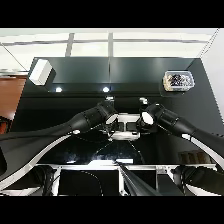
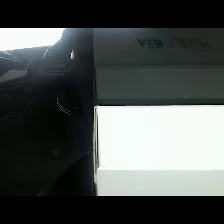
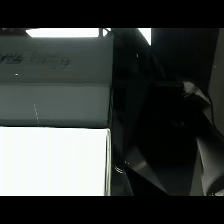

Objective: Fold the box and place the chain.

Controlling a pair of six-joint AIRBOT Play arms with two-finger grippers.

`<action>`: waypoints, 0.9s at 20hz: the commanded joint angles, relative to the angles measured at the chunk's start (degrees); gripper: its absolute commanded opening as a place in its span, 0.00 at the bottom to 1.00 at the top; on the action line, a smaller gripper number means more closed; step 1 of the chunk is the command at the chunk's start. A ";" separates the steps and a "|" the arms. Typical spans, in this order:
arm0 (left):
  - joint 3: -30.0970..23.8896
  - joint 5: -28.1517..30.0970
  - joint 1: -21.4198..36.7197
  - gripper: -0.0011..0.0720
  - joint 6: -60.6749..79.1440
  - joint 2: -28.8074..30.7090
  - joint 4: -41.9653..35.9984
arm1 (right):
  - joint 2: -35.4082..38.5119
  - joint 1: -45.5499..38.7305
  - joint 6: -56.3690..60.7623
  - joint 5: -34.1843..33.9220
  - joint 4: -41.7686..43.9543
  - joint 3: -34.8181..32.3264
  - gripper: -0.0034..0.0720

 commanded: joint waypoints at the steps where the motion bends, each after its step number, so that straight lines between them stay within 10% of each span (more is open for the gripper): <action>1: 0.00 0.04 0.04 0.05 0.00 0.02 -0.04 | 0.02 -0.04 0.35 -0.09 0.09 0.07 0.18; 5: 0.00 0.07 0.04 0.05 0.00 0.02 -0.04 | 0.07 -0.07 0.33 -0.52 -0.11 0.07 0.07; 7: 0.00 0.04 0.04 0.05 0.00 0.02 -0.02 | 0.39 -0.37 0.00 -0.37 0.09 0.15 0.48; 14: 0.00 0.33 0.04 0.05 0.00 0.02 -0.02 | 11.87 -3.61 -11.34 9.18 -1.36 6.88 0.49; 18: 0.00 0.33 0.04 0.05 0.00 0.00 -0.02 | 20.98 -7.54 -14.51 19.89 -18.62 7.50 0.49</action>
